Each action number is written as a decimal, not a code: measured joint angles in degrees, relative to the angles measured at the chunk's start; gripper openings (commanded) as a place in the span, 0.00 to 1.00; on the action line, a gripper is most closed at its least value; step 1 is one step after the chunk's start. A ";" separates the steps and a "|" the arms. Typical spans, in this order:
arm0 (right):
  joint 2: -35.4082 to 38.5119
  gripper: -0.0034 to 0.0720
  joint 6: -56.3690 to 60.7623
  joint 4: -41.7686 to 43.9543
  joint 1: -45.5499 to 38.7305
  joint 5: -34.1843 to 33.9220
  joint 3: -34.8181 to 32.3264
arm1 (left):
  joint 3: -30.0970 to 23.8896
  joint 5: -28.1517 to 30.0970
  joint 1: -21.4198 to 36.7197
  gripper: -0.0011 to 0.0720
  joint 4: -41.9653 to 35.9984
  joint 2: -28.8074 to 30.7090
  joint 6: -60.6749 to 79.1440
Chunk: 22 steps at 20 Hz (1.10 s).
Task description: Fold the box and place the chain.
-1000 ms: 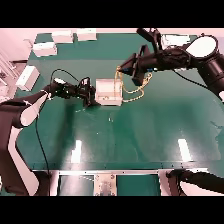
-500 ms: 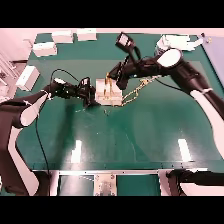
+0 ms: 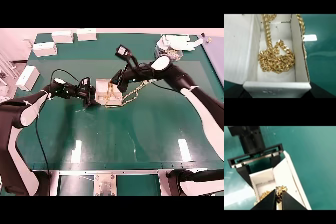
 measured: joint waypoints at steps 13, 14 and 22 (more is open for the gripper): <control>13.70 0.06 -2.80 0.09 -3.54 -3.78 2.01 | 0.00 0.02 0.00 0.68 0.00 0.00 0.02; 13.62 0.06 -3.13 0.15 -3.54 -4.04 2.05 | 0.00 0.00 0.00 0.68 0.00 0.00 0.00; 9.29 0.06 -3.43 3.43 -2.32 -4.11 1.29 | 0.00 0.00 0.00 0.68 -0.02 0.00 0.02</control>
